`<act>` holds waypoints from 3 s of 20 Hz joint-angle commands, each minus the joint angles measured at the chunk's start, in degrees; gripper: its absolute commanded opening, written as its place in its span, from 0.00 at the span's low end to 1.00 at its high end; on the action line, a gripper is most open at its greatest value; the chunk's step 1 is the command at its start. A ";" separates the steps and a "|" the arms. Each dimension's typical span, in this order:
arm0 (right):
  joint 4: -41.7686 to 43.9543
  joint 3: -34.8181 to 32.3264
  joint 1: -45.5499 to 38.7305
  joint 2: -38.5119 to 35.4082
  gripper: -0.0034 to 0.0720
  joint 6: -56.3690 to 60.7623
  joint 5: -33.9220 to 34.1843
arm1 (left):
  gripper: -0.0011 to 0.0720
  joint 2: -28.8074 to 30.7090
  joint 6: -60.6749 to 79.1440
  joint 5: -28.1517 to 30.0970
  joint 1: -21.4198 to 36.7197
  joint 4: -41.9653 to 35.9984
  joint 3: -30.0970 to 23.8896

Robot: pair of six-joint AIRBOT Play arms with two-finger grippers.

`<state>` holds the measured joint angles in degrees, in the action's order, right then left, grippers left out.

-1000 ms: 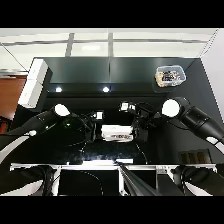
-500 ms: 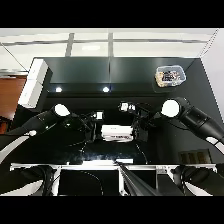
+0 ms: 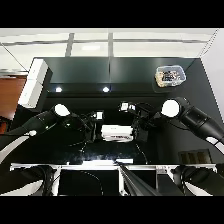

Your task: Fold the box and place the chain.

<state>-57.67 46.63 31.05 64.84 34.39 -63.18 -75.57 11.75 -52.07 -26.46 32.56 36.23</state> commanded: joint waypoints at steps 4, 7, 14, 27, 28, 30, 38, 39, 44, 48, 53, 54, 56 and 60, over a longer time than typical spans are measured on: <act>-0.02 0.02 0.02 -0.02 0.57 0.37 -0.28 | 0.49 0.00 0.00 0.02 0.07 0.00 -0.02; -0.04 0.02 0.02 -0.04 0.57 0.37 -0.70 | 0.49 0.00 0.00 0.02 0.07 0.00 -0.02; -0.02 0.02 0.04 -0.02 0.57 0.42 -1.38 | 0.49 0.00 0.00 0.02 0.07 0.00 -0.02; -0.02 0.02 0.17 -0.04 0.57 1.20 -1.42 | 0.49 0.00 0.00 0.02 0.07 0.00 -0.02; -0.02 0.02 0.17 -0.04 0.57 1.20 -1.53 | 0.49 0.00 0.00 0.02 0.07 0.00 -0.02; -0.02 0.02 0.17 -0.07 0.57 1.22 -1.97 | 0.49 0.00 0.00 0.02 0.07 0.00 -0.02; -1.05 -0.02 0.20 -0.70 0.57 1.68 -1.44 | 0.49 0.00 0.00 0.02 0.07 0.00 -0.02; -1.03 -0.20 0.20 -0.66 0.57 1.66 -1.01 | 0.49 0.00 0.00 0.02 0.07 0.00 -0.02; -1.11 -1.11 0.20 -0.63 0.57 1.66 -0.68 | 0.49 0.00 0.00 0.02 0.07 0.00 -0.02; -1.29 -1.22 0.20 -0.61 0.57 1.66 0.04 | 0.49 0.00 0.00 0.02 0.07 0.00 -0.02; -2.38 -1.16 0.02 -0.83 0.57 3.82 -1.64 | 0.49 0.00 0.00 0.02 0.07 0.00 -0.02; -2.78 -1.16 0.00 -0.87 0.57 4.04 -2.47 | 0.49 0.00 0.00 0.02 0.07 0.00 -0.02; -4.35 -1.16 0.02 -1.14 0.57 4.55 -3.48 | 0.49 0.00 0.00 0.02 0.07 0.00 -0.02; -6.71 -0.04 0.02 -2.62 0.57 6.38 -3.65 | 0.49 0.00 0.00 0.02 0.07 0.00 -0.02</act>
<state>-63.07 45.98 31.00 63.09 39.55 -66.24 -75.55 11.62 -52.03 -26.44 32.51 36.23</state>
